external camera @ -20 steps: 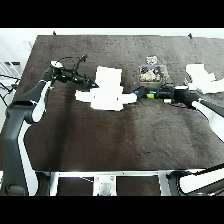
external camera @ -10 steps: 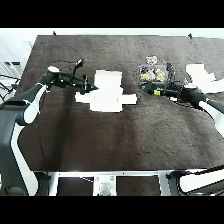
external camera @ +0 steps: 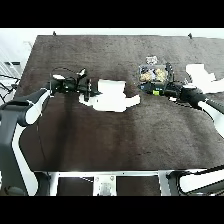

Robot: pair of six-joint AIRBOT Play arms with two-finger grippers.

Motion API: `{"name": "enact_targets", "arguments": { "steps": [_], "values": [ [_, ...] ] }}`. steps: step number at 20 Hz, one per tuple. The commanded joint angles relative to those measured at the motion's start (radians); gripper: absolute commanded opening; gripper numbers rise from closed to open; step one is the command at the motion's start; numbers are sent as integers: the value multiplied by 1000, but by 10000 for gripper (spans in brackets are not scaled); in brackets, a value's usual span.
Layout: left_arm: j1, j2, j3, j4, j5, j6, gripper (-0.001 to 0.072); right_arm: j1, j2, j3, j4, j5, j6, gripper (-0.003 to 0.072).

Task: Fold the box and place the chain.

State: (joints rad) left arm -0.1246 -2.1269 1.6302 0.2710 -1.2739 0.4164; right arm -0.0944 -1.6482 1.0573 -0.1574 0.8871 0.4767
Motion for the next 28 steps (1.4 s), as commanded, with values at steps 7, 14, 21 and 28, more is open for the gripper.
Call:
{"name": "enact_targets", "arguments": {
  "steps": [7,14,21,28],
  "values": [
    [0,-18,-5,-28,67,35,15,3,0,-1,-4,0,-37,235],
    [10,-18,-5,-69,-2,30,15,4,0,-5,-18,0,-44,235],
    [9,-28,-5,-2,0,29,18,4,0,-16,-17,0,-44,238],
    [9,-28,-5,1,22,29,20,2,11,-16,-7,5,-183,336]
  ]
}}
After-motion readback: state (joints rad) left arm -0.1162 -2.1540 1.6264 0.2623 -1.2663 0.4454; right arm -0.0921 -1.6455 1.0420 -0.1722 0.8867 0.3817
